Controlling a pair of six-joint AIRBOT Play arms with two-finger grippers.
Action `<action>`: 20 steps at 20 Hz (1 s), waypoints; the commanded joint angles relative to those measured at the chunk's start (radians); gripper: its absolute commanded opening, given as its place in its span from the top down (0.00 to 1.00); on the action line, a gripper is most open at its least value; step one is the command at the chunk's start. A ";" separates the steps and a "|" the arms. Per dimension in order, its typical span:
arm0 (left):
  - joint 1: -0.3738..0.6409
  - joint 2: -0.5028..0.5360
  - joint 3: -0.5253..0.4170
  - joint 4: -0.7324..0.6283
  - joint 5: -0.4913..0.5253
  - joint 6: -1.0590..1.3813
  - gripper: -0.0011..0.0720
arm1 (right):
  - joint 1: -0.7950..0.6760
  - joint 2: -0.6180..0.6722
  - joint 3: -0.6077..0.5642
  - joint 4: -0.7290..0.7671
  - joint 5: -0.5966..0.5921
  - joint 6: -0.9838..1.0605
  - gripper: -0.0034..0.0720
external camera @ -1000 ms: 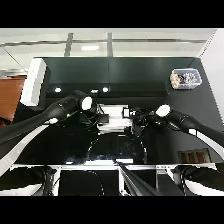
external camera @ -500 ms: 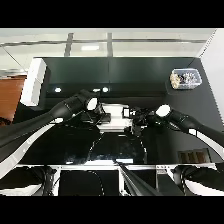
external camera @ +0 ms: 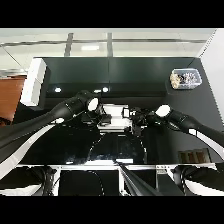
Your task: Fold the box and place the chain.
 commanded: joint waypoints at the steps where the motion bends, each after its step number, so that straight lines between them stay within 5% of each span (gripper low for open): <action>1: 0.001 -0.001 0.001 0.007 0.015 -0.001 0.49 | 0.000 -0.001 0.000 0.000 0.000 0.000 0.87; 5: 0.000 -0.001 0.001 0.018 0.027 -0.001 0.93 | 0.000 -0.001 0.000 0.000 0.000 0.000 0.87; 9: 0.000 -0.001 0.001 0.018 0.029 0.000 0.96 | 0.000 -0.001 0.000 0.001 0.000 0.001 0.83; 11: 0.001 -0.001 0.001 0.018 0.031 0.000 0.96 | 0.000 -0.001 0.000 0.004 -0.017 0.019 0.12; 12: 0.001 0.000 0.001 0.018 0.031 0.000 0.96 | -0.002 0.003 0.000 -0.001 -0.020 0.058 0.06; 20: -0.002 0.000 0.027 0.026 0.023 -0.004 0.96 | -0.013 0.139 0.000 -0.182 0.060 0.092 0.06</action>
